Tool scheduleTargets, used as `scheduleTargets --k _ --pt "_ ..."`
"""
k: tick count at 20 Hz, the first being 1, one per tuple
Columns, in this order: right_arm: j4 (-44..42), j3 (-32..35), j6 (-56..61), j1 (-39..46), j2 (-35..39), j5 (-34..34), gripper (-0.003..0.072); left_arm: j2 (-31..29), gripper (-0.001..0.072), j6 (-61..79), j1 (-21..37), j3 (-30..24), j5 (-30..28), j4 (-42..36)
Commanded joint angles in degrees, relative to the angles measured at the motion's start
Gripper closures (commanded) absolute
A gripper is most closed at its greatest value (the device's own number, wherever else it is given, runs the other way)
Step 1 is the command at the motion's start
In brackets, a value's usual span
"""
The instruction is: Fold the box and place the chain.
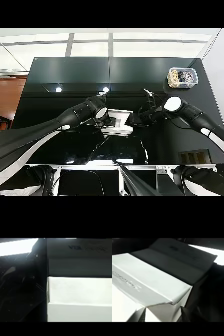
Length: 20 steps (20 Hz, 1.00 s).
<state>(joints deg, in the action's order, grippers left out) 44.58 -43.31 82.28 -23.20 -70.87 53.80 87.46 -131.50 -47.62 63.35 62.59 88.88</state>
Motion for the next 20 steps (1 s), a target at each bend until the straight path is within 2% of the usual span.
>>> scheduleTargets --k 1,7,15,16,17,20 --pt "11.89 -2.89 10.47 -4.42 -0.11 -0.76 0.0213 -0.02 0.0681 0.02 0.02 0.02 -0.02 0.04" --pt "16.59 -3.21 16.79 -6.97 -0.46 -0.5 0.0213 -0.02 0.0681 0.02 0.02 0.02 -0.28 0.02" --pt "21.4 -7.78 24.63 -11.3 -5.4 2.03 0.0214 -0.02 0.0681 0.02 0.02 0.02 -0.52 0.02" --pt "22.6 -8.31 25.7 -11.74 -5.77 2.4 0.0297 -0.02 0.0681 0.02 0.02 0.02 -0.52 0.02" --pt "23.78 -8.7 26.47 -12.07 -5.88 2.54 0.0324 -0.02 0.0681 0.02 0.02 0.02 -0.52 0.04" --pt "27.63 -9.29 31.61 -12.35 -5.88 3.37 0.0326 -0.02 0.0681 0.02 0.02 0.02 -0.52 0.02"
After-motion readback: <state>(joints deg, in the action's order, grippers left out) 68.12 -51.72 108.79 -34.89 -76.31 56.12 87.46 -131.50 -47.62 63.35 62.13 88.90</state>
